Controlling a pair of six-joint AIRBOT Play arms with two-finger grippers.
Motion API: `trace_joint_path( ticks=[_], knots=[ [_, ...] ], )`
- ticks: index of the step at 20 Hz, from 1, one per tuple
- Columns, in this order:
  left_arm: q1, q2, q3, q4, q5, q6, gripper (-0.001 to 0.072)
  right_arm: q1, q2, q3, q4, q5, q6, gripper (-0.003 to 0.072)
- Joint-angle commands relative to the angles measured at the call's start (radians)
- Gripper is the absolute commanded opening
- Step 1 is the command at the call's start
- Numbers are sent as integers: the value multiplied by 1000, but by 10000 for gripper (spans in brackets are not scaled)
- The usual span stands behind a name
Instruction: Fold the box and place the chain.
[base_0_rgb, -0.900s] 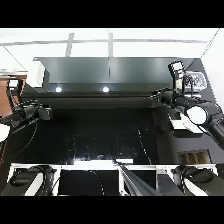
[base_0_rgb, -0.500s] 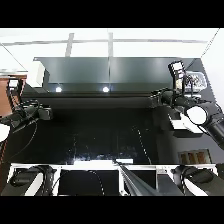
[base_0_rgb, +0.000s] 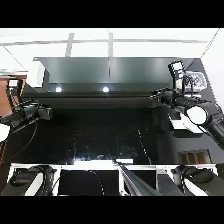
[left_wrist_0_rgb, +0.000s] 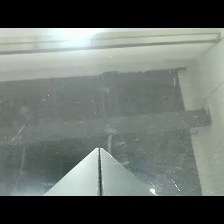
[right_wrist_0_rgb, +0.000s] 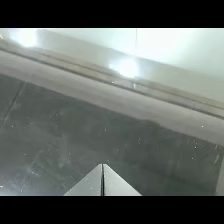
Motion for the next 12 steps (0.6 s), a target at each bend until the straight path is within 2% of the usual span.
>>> trace_joint_path(
  ticks=[1, 3, 5, 6, 7, 8, 10, 12],
  knots=[
    [-1, 0, -1, -12, 23, 0, 31, 0, 1, 0, 42, -126, 2, 23],
    [-1, -1, -2, -17, 114, -2, 31, 1, -1, 0, 179, -264, 14, 24],
    [-2, -28, -16, -72, 252, -2, 34, -1, -25, 0, 192, -423, 15, 26],
    [-3, -57, -19, -139, 314, -2, 109, -10, -54, 1, 196, -467, 17, 200],
    [-9, -97, -16, -205, 354, -2, 450, -27, -87, 5, 213, -460, 17, 617],
    [-17, -135, -10, -256, 367, -1, 704, -51, -122, 13, 213, -411, 15, 714],
    [-23, -211, 25, -268, 331, 11, 707, -150, -169, 58, 170, -198, 12, 714],
    [-23, -267, 84, -199, 216, 58, 706, -338, -176, 139, 55, 43, 13, 713]
  ],
)
